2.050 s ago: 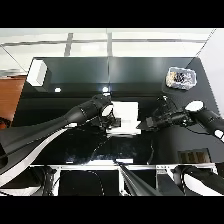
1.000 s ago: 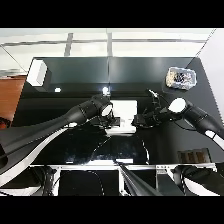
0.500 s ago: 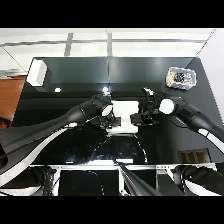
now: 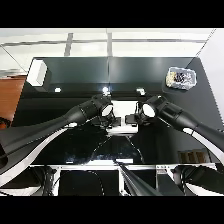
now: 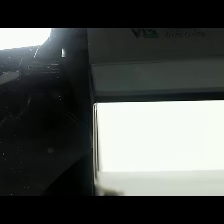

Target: Fold the box and place the chain.

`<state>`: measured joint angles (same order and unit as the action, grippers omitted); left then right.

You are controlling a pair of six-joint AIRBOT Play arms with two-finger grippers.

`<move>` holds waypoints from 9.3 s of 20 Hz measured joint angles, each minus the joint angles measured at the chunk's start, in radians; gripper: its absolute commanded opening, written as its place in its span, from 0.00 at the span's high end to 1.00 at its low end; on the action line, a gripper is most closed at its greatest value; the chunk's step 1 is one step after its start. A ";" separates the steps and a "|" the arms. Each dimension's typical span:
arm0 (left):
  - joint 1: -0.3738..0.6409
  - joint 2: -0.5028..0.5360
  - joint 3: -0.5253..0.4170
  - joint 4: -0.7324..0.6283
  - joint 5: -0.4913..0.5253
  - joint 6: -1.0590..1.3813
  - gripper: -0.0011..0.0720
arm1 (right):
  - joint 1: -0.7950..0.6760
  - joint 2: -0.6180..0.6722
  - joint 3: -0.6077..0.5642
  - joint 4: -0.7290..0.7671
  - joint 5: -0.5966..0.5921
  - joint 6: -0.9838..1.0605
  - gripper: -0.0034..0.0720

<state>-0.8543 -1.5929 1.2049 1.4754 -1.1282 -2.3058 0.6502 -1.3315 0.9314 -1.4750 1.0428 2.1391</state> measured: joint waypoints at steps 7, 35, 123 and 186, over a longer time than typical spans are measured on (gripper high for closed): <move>0.000 0.000 0.000 0.001 0.001 0.002 0.95 | 0.021 -0.029 0.014 -0.037 0.049 0.058 0.56; 0.000 0.000 0.000 0.001 0.001 0.000 0.95 | -0.005 -0.047 0.010 0.014 0.045 0.060 0.71; 0.000 0.000 0.000 0.001 -0.005 0.002 0.95 | -0.628 0.194 0.814 0.412 0.525 -0.801 0.94; 0.459 0.598 -0.640 -0.448 0.167 1.186 0.00 | -0.471 0.250 -0.022 0.229 0.303 -0.711 0.54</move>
<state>-0.3950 -0.9951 0.5648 1.0271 -0.9611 -1.1198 0.1795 -1.0813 0.9092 -1.2457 1.3453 1.4277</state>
